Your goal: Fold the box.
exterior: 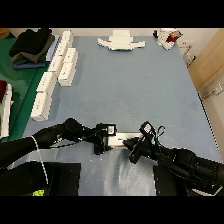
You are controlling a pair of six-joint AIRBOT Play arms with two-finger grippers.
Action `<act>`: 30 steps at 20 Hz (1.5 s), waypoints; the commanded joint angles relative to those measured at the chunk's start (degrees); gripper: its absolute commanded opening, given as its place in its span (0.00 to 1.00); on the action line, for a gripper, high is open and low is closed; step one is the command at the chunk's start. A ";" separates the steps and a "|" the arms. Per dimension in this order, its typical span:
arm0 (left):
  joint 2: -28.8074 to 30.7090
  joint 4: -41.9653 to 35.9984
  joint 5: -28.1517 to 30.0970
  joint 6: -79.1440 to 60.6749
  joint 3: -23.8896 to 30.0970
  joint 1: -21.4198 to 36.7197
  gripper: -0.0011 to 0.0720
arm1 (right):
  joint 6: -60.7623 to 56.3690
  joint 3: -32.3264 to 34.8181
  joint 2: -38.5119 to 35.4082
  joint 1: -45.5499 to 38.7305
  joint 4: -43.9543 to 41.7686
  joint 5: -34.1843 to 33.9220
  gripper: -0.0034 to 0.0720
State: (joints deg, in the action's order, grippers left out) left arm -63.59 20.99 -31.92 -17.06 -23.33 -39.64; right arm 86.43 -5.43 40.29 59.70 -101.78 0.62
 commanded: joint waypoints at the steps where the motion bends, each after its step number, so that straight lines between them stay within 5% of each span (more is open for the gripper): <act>1: -0.02 0.02 0.00 -0.02 -0.04 -0.02 0.73 | 0.11 -0.50 -1.05 0.02 1.16 1.18 0.10; 6: -0.02 0.02 -0.02 -0.02 -0.04 -0.02 0.73 | 0.17 -2.62 -6.82 -0.61 5.16 -3.30 0.10; 14: -0.02 0.02 0.00 -0.02 -0.04 -0.02 0.73 | 6.45 -19.23 -5.88 -9.05 12.48 -36.39 0.05; 17: -0.02 0.02 0.00 -0.02 -0.04 -0.02 0.73 | 21.09 -27.69 -0.04 -15.56 4.02 -47.19 0.05; 22: -0.02 0.02 0.00 -0.02 -0.04 -0.02 0.73 | 45.42 -41.55 14.69 -35.26 -24.00 -63.14 0.05; 25: -0.02 0.02 0.00 -0.02 -0.04 -0.02 0.73 | 46.51 -50.58 25.07 -44.74 -23.54 -71.21 0.05; 30: -0.02 0.02 0.00 -0.02 -0.04 -0.02 0.73 | 46.73 -55.21 31.65 -50.45 -23.50 -70.88 0.05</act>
State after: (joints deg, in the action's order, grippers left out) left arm -63.59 20.99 -31.94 -17.08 -23.33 -39.64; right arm 131.26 -57.74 68.16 12.62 -123.90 -68.03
